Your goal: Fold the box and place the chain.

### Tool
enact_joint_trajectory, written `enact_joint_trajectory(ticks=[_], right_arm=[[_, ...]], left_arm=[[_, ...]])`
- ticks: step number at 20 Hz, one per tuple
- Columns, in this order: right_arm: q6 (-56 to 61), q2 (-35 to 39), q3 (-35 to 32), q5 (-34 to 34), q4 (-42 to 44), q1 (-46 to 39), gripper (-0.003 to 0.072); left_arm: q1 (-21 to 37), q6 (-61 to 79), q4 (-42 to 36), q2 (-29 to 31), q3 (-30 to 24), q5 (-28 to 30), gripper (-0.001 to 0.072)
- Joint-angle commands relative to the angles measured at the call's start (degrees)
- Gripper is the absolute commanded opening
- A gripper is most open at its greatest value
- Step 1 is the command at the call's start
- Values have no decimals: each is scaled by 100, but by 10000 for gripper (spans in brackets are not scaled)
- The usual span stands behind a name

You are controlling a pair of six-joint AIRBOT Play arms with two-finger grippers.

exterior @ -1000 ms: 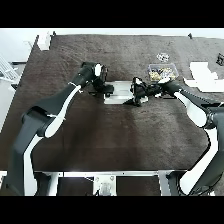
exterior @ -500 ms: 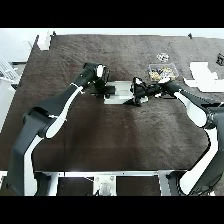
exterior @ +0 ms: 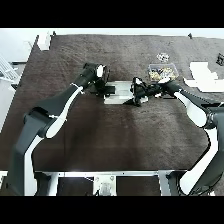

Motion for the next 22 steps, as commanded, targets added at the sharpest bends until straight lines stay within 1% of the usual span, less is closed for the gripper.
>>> enact_joint_trajectory(ticks=[1, 2, 3, 4, 7, 8, 9, 14, 15, 16, 17, 22], right_arm=[[0, 2, 4, 2, 0, -2, 590], [0, 2, 4, 0, 0, -2, 590], [0, 2, 4, 0, 2, -2, 590], [0, 2, 4, 0, 2, -2, 590], [0, 2, 4, 2, 0, -2, 590], [0, 2, 4, 2, 2, -2, 590], [0, 2, 4, 0, 0, -2, 590], [0, 2, 4, 2, 2, -2, 590], [0, 2, 4, 2, 0, -2, 590], [0, 2, 4, 2, 2, -2, 590], [0, 2, 4, 0, 2, -2, 590], [0, 2, 4, 2, 2, -2, 590]], left_arm=[[-31, -11, 0, -50, 4, 28, 297], [-55, -4, 7, -52, 2, 70, 289], [-72, -4, 39, -52, 4, 107, 152], [-76, -2, 42, -52, 4, 151, 121], [-87, 4, 46, -52, 4, 162, 118], [-87, 7, 61, -52, 4, 144, 64], [-87, 26, 72, -52, 4, 151, 38], [-87, 46, 101, -52, 4, 155, 42], [-87, 44, 85, -50, 4, 153, 163], [-87, 42, 81, -46, 4, 153, 349], [-87, 42, 79, -46, 4, 151, 481], [-85, 44, 61, -33, 4, 114, 490]])
